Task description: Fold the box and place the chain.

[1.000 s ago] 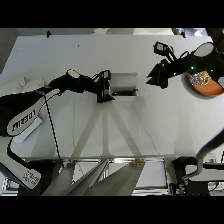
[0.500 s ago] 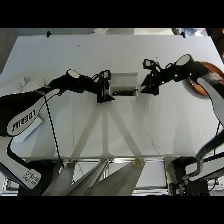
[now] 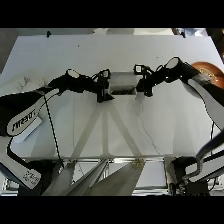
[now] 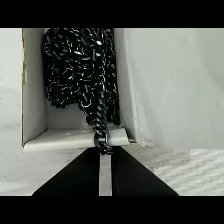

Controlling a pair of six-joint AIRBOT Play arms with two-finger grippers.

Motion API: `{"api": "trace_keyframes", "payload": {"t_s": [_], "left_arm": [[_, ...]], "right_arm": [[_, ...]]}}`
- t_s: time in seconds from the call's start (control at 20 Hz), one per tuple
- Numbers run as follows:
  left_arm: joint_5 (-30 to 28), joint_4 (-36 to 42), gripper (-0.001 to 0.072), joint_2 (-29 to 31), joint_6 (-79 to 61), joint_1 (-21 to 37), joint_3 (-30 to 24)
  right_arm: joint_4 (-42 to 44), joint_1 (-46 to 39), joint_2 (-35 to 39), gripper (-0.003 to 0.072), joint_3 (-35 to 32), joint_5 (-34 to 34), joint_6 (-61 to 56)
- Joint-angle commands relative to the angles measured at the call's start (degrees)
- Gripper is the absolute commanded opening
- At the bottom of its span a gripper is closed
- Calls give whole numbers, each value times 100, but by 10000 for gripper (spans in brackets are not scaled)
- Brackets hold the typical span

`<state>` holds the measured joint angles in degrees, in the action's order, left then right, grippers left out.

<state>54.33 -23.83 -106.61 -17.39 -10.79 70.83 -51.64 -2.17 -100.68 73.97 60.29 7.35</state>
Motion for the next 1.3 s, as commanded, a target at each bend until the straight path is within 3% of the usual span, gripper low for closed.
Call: {"api": "trace_keyframes", "payload": {"t_s": [0.0, 0.45, 0.75, 0.8, 0.9, 0.95, 1.1, 1.25], "left_arm": [[35, -7, 281, 2, -15, -2, 0], [35, -2, 281, 2, -15, -2, 0], [35, -2, 281, 2, -15, -2, 0], [35, -2, 281, 2, -15, -2, 0], [35, -2, 281, 2, -17, -2, 0], [35, -2, 281, 2, -15, -2, 0], [35, -2, 281, 2, -17, -2, 0], [35, -2, 281, 2, -17, -2, 0]], "right_arm": [[-466, 20, 46, 12, 0, 17, -236], [-640, 20, 1021, 12, 0, 431, -605], [1121, 52, 1353, 18, 0, 914, -605], [1119, 92, 1353, 73, 0, 905, -605], [1038, 179, 1353, 306, 0, 914, -778], [1032, 205, 1353, 347, 0, 914, -938], [1274, 210, 1357, 338, 0, 914, -1211], [2177, 210, 1366, 334, 2, 599, -2194]]}}
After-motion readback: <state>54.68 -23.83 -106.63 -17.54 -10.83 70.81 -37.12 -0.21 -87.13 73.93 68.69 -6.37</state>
